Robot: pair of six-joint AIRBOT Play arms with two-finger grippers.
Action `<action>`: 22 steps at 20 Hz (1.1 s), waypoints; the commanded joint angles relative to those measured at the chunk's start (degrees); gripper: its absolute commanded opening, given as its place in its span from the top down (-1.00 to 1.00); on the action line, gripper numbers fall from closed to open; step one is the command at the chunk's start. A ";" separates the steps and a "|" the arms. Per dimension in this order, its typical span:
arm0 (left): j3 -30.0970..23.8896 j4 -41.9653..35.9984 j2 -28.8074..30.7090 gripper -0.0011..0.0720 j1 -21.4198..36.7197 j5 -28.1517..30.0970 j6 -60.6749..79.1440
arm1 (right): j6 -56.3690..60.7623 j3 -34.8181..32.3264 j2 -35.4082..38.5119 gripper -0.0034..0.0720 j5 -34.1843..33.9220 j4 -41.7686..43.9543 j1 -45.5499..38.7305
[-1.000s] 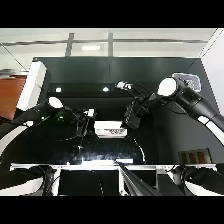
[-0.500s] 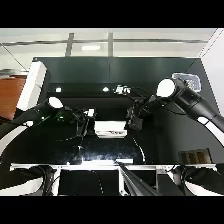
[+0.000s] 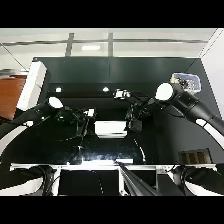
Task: Fold the box and place the chain.
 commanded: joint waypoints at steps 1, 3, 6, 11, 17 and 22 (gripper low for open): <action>0.04 0.02 -0.02 -0.28 0.02 0.00 0.07 | -3.87 -0.83 -0.02 -0.96 -3.65 2.03 0.07; 0.04 0.02 -0.02 -0.28 0.00 0.00 0.07 | -4.94 -0.83 -0.02 -0.96 -5.05 2.12 0.07; 0.04 0.02 -0.02 -0.28 0.00 0.00 0.07 | -5.03 -0.83 -0.02 -0.66 -4.52 2.16 0.07; 0.04 0.02 -0.02 -0.28 0.02 0.00 0.07 | -6.05 -0.83 -0.02 -0.15 -3.02 2.51 0.09; 0.04 0.02 -0.02 -0.28 0.02 0.00 0.07 | -6.01 -0.83 -0.02 0.03 -1.64 2.51 1.66; 0.04 0.02 -0.02 -0.29 0.02 0.00 0.07 | -4.98 -1.25 -0.02 0.11 -3.45 1.73 2.34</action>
